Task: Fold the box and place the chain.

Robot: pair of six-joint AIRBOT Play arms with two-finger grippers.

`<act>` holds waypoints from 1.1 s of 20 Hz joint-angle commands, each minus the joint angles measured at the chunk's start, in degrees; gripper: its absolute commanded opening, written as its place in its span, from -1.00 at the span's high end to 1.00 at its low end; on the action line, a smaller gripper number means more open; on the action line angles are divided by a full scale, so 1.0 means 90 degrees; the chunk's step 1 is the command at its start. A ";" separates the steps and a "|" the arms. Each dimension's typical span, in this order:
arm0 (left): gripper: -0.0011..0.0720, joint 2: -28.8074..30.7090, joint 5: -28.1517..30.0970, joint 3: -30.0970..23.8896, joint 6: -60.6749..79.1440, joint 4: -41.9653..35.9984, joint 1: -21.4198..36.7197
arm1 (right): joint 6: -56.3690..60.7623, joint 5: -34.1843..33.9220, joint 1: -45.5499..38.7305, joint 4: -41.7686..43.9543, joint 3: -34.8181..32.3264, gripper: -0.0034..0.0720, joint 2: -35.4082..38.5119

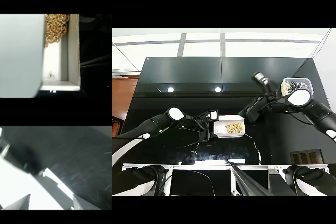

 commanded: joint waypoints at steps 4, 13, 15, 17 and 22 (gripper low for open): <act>-0.39 -0.0005 0.0015 0.0005 0.0000 0.0005 -0.0005 | -0.1933 0.1617 0.0255 -0.0784 0.0189 -0.74 -0.0202; -0.39 -0.0007 0.0015 0.0005 0.0000 0.0005 -0.0010 | -0.2625 0.1039 0.0544 -0.0930 0.0112 -0.74 -0.0209; -0.39 -0.0007 0.0015 0.0005 0.0000 0.0005 -0.0010 | -0.2628 0.1032 0.0544 -0.0879 0.0112 -0.73 -0.0223; -0.39 -0.0007 0.0015 0.0005 0.0000 0.0007 -0.0010 | -0.2630 0.1032 0.0544 -0.0665 0.0112 -0.48 -0.0223; -0.39 -0.0007 0.0015 0.0005 0.0000 0.0005 -0.0010 | -0.2722 0.0838 0.0578 -0.0624 0.0000 -0.38 -0.0228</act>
